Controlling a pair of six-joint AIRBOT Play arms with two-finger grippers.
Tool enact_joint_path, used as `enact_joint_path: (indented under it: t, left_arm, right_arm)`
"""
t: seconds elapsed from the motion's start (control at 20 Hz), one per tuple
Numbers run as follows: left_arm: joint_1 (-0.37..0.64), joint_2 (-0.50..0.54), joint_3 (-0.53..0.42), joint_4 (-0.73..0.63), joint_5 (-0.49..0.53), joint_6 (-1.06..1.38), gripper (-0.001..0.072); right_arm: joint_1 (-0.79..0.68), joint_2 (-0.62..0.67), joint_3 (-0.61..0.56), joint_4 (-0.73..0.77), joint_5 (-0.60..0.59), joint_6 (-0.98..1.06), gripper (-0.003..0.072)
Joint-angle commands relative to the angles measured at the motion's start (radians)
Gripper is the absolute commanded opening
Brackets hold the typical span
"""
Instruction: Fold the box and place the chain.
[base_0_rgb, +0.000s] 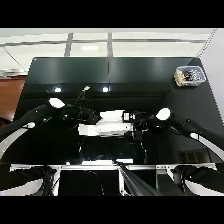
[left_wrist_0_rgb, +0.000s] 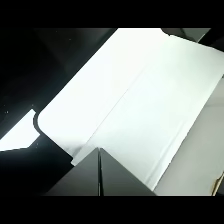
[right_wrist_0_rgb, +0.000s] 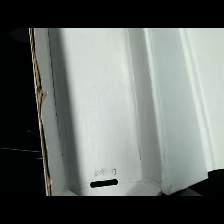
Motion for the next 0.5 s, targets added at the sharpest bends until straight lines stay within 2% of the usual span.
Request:
enact_joint_path:
  t: [0.0, 0.15, 0.2, 0.3, 0.35, 0.45]
  left_arm:
    - [0.048, 0.037, 0.031, 0.048, -0.06, 0.002, 0.0023]
    - [0.143, 0.207, 0.037, 0.077, -0.133, -0.009, 0.0023]
    - [0.164, 0.268, 0.012, 0.078, -0.124, -0.008, 0.0023]
    - [0.187, 0.377, -0.086, 0.077, -0.036, 0.024, 0.0025]
    - [0.192, 0.411, -0.134, 0.072, -0.025, 0.074, 0.0027]
    - [0.192, 0.424, -0.205, 0.088, -0.111, 0.275, 0.0027]
  right_arm:
    - [0.001, -0.001, 0.001, 0.002, -0.002, 0.002, 0.0199]
    - [0.001, -0.001, 0.001, 0.002, -0.002, 0.002, 0.0199]
    - [0.001, -0.001, 0.001, 0.002, -0.002, 0.002, 0.0199]
    - [0.001, -0.001, 0.001, 0.002, -0.002, 0.002, 0.0199]
    - [0.001, -0.001, 0.001, 0.002, -0.002, 0.002, 0.0199]
    - [0.001, -0.001, 0.001, 0.002, -0.002, 0.002, 0.0199]
